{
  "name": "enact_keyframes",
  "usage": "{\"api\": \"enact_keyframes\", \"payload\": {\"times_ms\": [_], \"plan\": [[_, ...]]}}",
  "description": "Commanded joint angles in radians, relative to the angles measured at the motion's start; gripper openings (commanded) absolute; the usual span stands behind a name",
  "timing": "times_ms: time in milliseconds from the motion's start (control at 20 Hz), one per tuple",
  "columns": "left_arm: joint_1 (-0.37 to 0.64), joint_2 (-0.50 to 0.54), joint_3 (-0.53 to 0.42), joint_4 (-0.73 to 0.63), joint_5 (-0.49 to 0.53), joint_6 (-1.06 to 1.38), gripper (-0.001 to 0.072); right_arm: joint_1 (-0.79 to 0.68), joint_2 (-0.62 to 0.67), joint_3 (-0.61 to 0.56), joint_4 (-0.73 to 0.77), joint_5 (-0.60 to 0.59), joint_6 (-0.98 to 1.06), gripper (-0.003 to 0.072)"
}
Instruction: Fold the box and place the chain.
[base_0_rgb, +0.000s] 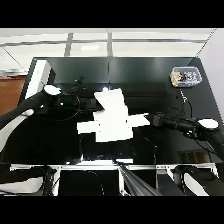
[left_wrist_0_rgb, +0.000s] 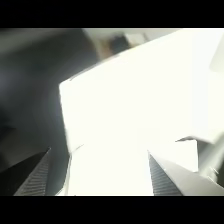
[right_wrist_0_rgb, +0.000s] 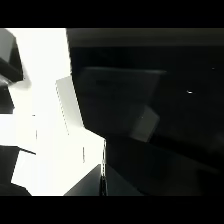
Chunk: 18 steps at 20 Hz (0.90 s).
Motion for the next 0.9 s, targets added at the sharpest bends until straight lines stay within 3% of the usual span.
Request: {"api": "enact_keyframes", "payload": {"times_ms": [0, 100, 150, 250, 350, 450, 650, 750, 800, 850], "plan": [[0.002, -0.154, 0.076, -0.164, -0.213, 0.163, 0.0705, 0.018, 0.001, -0.003, 0.011, -0.004, -0.003, 0.0018], [0.006, -0.202, 0.111, -0.282, -0.363, 0.338, 0.0705, 0.018, 0.001, -0.004, 0.01, 0.0, -0.003, 0.0017], [0.006, -0.219, 0.134, -0.269, -0.418, 0.36, 0.0704, 0.018, 0.001, -0.003, 0.01, 0.001, -0.004, 0.0018], [0.004, -0.249, 0.198, -0.098, -0.488, 0.339, 0.0683, 0.018, 0.001, -0.003, 0.01, 0.001, -0.004, 0.0018], [-0.002, -0.254, 0.241, 0.072, -0.496, 0.292, 0.0487, 0.018, 0.001, -0.003, 0.008, 0.001, -0.004, 0.0018], [-0.002, -0.254, 0.264, 0.126, -0.504, 0.304, 0.0334, 0.018, 0.001, -0.003, 0.008, 0.001, -0.004, 0.0018], [0.011, -0.254, 0.288, 0.159, -0.5, 0.311, 0.0331, 0.018, 0.001, -0.004, 0.008, 0.004, -0.004, 0.0018], [0.016, -0.254, 0.288, 0.157, -0.494, 0.333, 0.0122, 0.018, 0.001, -0.003, 0.008, 0.004, -0.004, 0.0018], [0.016, -0.254, 0.288, 0.157, -0.493, 0.339, 0.0058, 0.018, 0.001, -0.003, 0.008, 0.004, -0.004, 0.0018], [0.016, -0.254, 0.288, 0.157, -0.491, 0.339, 0.004, 0.018, 0.001, -0.004, 0.008, 0.004, -0.003, 0.0018]]}}
